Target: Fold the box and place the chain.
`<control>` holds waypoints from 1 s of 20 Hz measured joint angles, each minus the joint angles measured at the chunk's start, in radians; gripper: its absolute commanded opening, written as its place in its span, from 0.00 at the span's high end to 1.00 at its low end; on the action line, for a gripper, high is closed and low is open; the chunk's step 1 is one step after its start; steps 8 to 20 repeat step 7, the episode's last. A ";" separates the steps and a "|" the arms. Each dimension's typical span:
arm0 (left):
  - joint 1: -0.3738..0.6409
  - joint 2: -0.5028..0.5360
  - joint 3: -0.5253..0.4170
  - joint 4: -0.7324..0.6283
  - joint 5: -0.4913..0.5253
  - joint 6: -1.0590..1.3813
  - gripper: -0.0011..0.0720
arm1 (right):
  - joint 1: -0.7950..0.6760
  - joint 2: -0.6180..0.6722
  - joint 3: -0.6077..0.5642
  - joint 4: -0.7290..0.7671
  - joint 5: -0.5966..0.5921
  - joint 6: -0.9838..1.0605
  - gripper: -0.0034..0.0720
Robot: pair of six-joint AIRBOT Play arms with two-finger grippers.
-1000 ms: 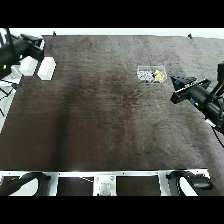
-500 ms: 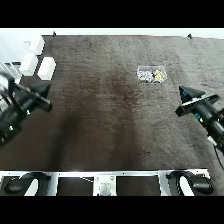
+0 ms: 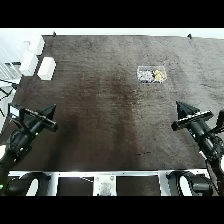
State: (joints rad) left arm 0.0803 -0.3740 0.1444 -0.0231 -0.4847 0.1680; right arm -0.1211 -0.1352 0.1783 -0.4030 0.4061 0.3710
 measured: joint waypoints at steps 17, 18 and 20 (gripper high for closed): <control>0.000 0.006 -0.013 -0.007 -0.005 0.003 0.96 | 0.000 0.010 -0.016 0.000 -0.002 0.000 0.94; 0.000 0.006 -0.013 -0.007 -0.005 0.003 0.96 | 0.000 0.010 -0.016 0.000 -0.002 0.000 0.94; 0.000 0.006 -0.013 -0.007 -0.005 0.003 0.96 | 0.000 0.010 -0.016 0.000 -0.002 0.000 0.94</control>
